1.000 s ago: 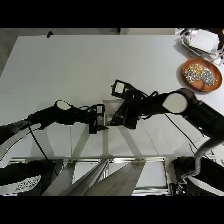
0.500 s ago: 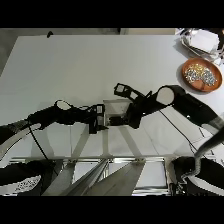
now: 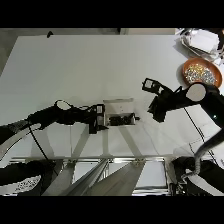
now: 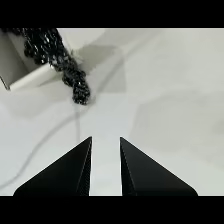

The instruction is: Fold the box and place the chain.

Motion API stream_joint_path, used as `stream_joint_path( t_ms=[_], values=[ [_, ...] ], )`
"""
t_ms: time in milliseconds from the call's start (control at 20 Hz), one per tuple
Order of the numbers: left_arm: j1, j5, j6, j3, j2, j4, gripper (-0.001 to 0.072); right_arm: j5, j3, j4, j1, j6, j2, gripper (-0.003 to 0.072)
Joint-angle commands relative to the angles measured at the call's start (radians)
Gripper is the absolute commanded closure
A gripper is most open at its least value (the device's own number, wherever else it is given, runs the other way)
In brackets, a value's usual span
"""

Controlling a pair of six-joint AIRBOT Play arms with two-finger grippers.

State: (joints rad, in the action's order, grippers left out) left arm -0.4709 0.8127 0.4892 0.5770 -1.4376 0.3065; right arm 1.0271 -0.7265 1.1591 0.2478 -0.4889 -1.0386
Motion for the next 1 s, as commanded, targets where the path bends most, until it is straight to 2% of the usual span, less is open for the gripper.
stream_joint_path(
  t_ms=[0,100,300,650,950],
  values=[
    [0.000,0.000,0.000,-0.001,0.001,0.000,0.0499,-0.160,0.131,-0.093,-0.025,0.268,-0.016,0.0460],
    [0.000,0.000,0.000,-0.001,0.001,0.000,0.0499,-0.212,0.178,-0.168,-0.025,0.414,-0.045,0.0385],
    [0.000,0.003,0.000,0.000,0.001,0.000,0.0499,-0.213,0.183,-0.297,-0.024,0.580,-0.083,0.0387],
    [0.000,0.003,0.000,-0.001,0.001,0.000,0.0499,-0.244,0.183,-0.409,0.029,0.644,-0.158,0.0389],
    [0.000,0.005,0.000,0.000,0.001,0.000,0.0499,-0.266,0.183,-0.427,0.057,0.657,-0.174,0.0394]
  ],
)
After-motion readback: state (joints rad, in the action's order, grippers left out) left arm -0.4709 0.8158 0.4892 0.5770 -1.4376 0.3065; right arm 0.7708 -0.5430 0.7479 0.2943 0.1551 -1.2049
